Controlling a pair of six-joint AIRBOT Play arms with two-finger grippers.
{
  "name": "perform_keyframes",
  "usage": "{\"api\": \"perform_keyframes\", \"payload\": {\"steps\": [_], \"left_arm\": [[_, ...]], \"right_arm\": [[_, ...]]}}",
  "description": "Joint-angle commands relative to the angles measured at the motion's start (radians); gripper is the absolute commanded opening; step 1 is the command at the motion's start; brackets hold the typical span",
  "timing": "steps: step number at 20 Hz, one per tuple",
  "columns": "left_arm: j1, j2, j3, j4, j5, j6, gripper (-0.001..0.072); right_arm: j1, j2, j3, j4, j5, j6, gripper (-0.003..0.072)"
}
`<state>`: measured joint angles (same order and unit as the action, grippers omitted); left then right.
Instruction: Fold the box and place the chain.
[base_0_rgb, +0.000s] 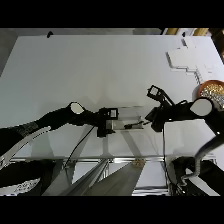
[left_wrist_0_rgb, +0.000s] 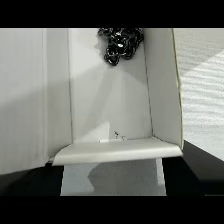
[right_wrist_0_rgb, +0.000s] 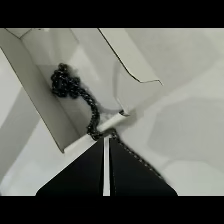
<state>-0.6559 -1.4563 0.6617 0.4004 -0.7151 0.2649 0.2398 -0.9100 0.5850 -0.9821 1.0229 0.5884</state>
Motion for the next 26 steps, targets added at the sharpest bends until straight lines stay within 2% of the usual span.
{"api": "perform_keyframes", "payload": {"steps": [1,7,19,22,26], "left_arm": [[0.0,0.001,0.0,0.0,0.0,0.0,0.0334],[0.0,0.001,0.0,0.0,0.0,0.0,0.0334],[0.0,0.001,0.0,0.0,0.0,0.0,0.0334],[0.0,0.001,0.0,0.0,0.0,0.0,0.0334],[0.0,0.001,0.0,0.0,0.0,0.0,0.0334]], "right_arm": [[-0.005,-0.087,0.0,0.047,0.002,-0.04,0.003],[-0.005,-0.113,0.0,0.083,-0.008,-0.04,0.003],[-0.005,-0.149,0.0,0.04,-0.017,-0.01,0.0015],[-0.005,-0.118,0.001,0.04,-0.005,-0.01,0.0015],[-0.005,0.0,0.001,-0.011,0.023,-0.006,0.0016]]}}
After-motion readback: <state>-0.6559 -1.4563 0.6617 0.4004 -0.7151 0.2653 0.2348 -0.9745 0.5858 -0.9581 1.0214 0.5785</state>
